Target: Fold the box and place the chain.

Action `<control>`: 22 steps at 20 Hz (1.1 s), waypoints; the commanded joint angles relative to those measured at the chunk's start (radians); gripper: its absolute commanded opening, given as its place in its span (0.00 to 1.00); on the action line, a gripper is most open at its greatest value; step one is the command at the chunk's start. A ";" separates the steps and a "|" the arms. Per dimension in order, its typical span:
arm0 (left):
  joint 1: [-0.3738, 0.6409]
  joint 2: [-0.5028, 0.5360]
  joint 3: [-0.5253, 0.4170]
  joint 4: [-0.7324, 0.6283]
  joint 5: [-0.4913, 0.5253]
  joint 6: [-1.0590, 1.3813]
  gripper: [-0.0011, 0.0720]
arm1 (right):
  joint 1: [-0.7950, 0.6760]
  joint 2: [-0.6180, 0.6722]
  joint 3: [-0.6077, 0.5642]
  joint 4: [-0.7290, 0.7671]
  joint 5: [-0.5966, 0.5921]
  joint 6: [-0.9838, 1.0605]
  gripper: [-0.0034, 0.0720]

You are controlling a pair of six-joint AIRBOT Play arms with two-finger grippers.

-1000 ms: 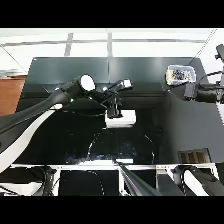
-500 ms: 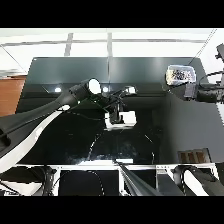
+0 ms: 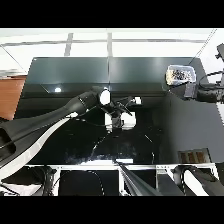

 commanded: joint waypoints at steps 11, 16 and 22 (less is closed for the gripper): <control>0.686 -0.011 0.224 0.355 -0.028 -0.486 0.52 | 0.000 0.000 0.000 -0.039 -0.104 0.004 0.07; 0.993 -0.185 0.436 0.336 -0.067 -0.484 0.52 | 0.002 0.000 -0.001 -0.039 -0.134 0.008 0.07; 1.062 -0.441 0.782 0.279 -0.134 -0.483 0.52 | 0.002 0.000 -0.001 -0.039 -0.142 0.009 0.07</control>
